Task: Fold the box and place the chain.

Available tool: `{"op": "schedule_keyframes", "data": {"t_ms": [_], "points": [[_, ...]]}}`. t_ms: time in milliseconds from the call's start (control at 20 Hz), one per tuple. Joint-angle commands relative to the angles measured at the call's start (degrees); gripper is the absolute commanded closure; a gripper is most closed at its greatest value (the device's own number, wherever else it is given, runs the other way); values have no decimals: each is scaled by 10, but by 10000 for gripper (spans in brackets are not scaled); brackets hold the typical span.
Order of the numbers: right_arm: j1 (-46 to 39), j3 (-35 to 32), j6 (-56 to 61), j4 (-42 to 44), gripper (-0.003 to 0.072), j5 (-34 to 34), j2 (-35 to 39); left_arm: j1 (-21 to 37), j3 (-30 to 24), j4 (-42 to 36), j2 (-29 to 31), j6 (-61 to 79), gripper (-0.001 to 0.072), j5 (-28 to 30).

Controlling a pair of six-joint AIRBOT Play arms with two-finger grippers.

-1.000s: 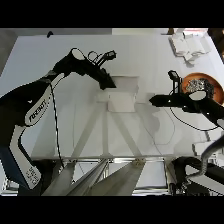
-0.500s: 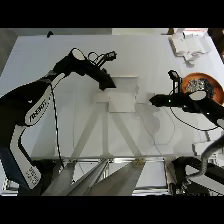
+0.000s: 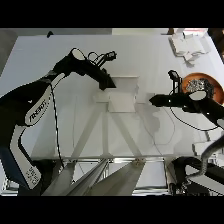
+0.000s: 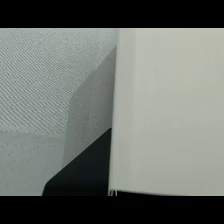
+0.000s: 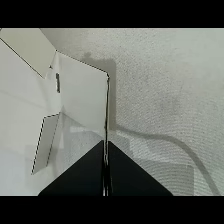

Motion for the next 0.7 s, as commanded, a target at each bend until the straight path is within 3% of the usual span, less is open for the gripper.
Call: {"op": "schedule_keyframes", "data": {"t_ms": [0, 200, 300, 350, 550, 650], "points": [[1, 0, 0, 1, 674, 0, 0, 0, 0, 0, 0, 0, 697, 1], [1, 0, 0, 7, 652, -24, 0, 0, 0, 0, 0, 0, 699, 1], [0, 1, 0, 12, 451, -15, 0, 0, 0, 0, 0, -1, 700, 1], [1, 1, 0, 17, 430, -10, 1, 0, 0, 0, 0, -1, 700, 0], [0, 1, -6, 15, 428, 0, 37, 0, 0, 5, 12, -24, 706, -25], [0, 1, -6, 3, 428, 0, 85, 1, 0, 49, 39, -71, 707, -30]]}}
